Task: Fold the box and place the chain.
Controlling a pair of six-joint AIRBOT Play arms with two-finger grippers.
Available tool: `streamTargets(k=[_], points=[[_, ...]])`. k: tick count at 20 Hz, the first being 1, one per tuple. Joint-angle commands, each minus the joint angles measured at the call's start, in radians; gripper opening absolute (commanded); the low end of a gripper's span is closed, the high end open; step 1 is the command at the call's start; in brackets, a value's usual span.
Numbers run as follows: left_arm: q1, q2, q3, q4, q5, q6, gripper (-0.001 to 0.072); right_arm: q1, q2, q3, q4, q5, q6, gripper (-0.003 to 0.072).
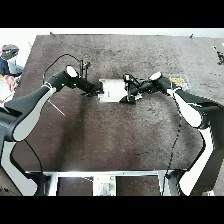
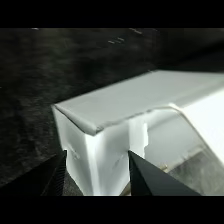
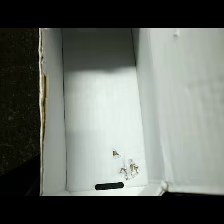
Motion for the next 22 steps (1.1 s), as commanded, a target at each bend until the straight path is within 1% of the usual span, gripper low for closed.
streamTargets(k=[1,5,6,7,9,11,13,19,20,21,22], points=[[-0.048,-0.001,0.040,0.200,0.014,-0.190,0.0416,0.000,0.000,0.000,0.000,0.000,0.000,0.0327],[-0.103,-0.004,0.100,0.380,-0.033,-0.352,0.0406,0.000,0.000,0.000,0.000,0.000,0.000,0.0327],[-0.120,-0.013,0.124,0.422,-0.050,-0.389,0.0391,0.000,0.000,0.000,0.000,0.000,0.000,0.0327],[-0.138,-0.027,0.155,0.461,-0.083,-0.418,0.0348,0.000,0.000,0.000,0.000,0.000,0.000,0.0327],[-0.176,-0.066,0.218,0.562,-0.158,-0.483,0.0347,0.000,0.000,0.000,0.000,0.000,0.000,0.0327],[-0.202,-0.104,0.280,0.631,-0.219,-0.531,0.0347,0.000,0.000,0.000,0.000,0.000,0.000,0.0327],[-0.205,-0.137,0.320,0.640,-0.259,-0.535,0.0347,0.000,0.000,0.000,0.000,0.000,0.000,0.0328],[-0.205,-0.151,0.325,0.685,-0.273,-0.587,0.0345,0.000,0.000,0.000,0.000,0.000,0.000,0.0327],[-0.205,-0.153,0.325,0.686,-0.274,-0.591,0.0233,0.000,0.000,0.000,0.000,0.000,0.000,0.0327],[-0.205,-0.154,0.325,0.686,-0.276,-0.599,0.0214,0.000,0.000,0.000,0.000,0.000,0.000,0.0327],[-0.205,-0.154,0.325,0.686,-0.271,-0.607,0.0214,0.000,0.000,0.000,0.000,0.000,0.000,0.0327]])
